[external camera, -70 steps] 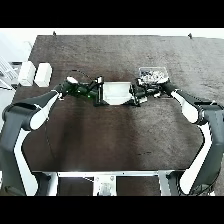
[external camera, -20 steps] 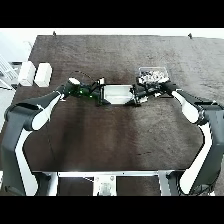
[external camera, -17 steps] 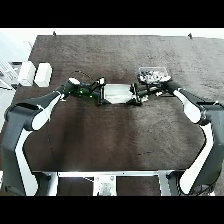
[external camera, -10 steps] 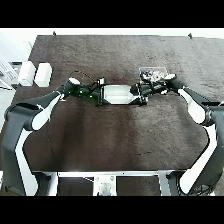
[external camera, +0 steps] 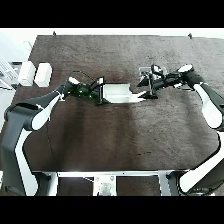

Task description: Fold the box and place the chain.

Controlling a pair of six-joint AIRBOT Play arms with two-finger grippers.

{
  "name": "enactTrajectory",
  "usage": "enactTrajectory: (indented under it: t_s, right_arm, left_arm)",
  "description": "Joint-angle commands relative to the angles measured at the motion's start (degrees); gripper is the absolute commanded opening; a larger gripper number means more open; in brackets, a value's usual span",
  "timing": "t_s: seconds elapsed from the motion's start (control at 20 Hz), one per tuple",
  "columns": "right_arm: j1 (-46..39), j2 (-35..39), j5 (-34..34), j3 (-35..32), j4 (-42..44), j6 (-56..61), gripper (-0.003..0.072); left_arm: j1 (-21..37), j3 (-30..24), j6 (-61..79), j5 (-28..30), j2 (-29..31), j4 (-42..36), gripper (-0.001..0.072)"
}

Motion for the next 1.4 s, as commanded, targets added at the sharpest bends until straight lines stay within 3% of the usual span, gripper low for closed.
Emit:
enactTrajectory:
  t_s: [0.0, 0.05, 0.1, 0.15, 0.2, 0.3, 0.7, 1.1, 1.35]
  right_arm:
    - [-0.74, 1.64, 2.25, 0.04, 1.60, 3.19, 0.0710]
    - [0.17, 1.64, 3.52, -0.15, 2.32, 4.37, 0.0707]
    - [1.29, 1.64, 4.44, -0.24, 2.58, 5.01, 0.0618]
    - [2.54, 1.64, 5.22, -0.68, 2.56, 6.08, 0.0347]
    - [3.54, 1.64, 6.29, -1.20, 2.58, 6.21, 0.0166]
    - [5.53, 1.64, 6.88, -1.66, 2.67, 6.21, 0.0012]
    - [7.78, 1.64, -2.64, -1.60, 18.49, 6.80, 0.0012]
    - [10.36, 0.33, -19.30, -1.60, 18.56, 12.57, 0.0012]
    - [11.61, -1.90, -23.39, -1.60, 14.60, 14.23, 0.0011]
  left_arm:
    - [-0.04, -0.02, 0.15, -0.44, -0.02, 0.20, 0.0426]
    - [-0.04, -0.04, 0.15, -0.44, -0.02, 0.20, 0.0426]
    - [-0.04, -0.02, 0.15, -0.44, -0.02, 0.20, 0.0426]
    - [-0.04, -0.04, 0.15, -0.44, -0.02, 0.20, 0.0426]
    - [-0.04, -0.04, 0.15, -0.44, -0.02, 0.20, 0.0426]
    - [-0.04, -0.04, 0.15, -0.42, -0.02, 0.20, 0.0426]
    - [-0.04, -0.04, 0.15, -0.44, -0.02, 0.44, 0.0426]
    - [-0.04, -0.04, 0.13, -1.44, -0.02, 1.07, 0.0426]
    - [-0.04, -0.04, 0.15, -1.64, -0.02, 1.09, 0.0426]
